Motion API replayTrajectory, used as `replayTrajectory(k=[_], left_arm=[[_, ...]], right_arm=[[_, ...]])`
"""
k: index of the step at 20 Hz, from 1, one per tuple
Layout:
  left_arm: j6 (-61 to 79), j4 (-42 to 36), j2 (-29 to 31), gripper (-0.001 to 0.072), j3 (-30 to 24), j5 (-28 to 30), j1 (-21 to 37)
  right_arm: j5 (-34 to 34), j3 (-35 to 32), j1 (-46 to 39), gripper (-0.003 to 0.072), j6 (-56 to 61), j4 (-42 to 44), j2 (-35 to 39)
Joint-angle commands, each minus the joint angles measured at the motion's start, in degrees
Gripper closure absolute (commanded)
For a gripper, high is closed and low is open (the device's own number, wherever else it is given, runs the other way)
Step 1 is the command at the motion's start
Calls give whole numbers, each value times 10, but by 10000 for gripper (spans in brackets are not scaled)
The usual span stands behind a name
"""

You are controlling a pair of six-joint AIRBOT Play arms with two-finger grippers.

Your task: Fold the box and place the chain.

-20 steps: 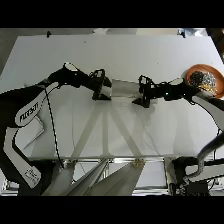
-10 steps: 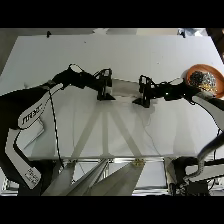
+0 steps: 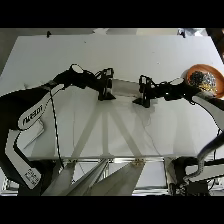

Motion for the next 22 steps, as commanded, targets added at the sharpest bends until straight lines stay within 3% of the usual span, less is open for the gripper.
replayTrajectory(k=[1, 22], left_arm=[[-4, 19, 0, 394, 0, 1, -6], [-4, 36, 0, 394, 0, 1, -13]], right_arm=[[1, 0, 1, 251, 0, 0, 0], [1, 0, 1, 252, 0, 3, 0]])
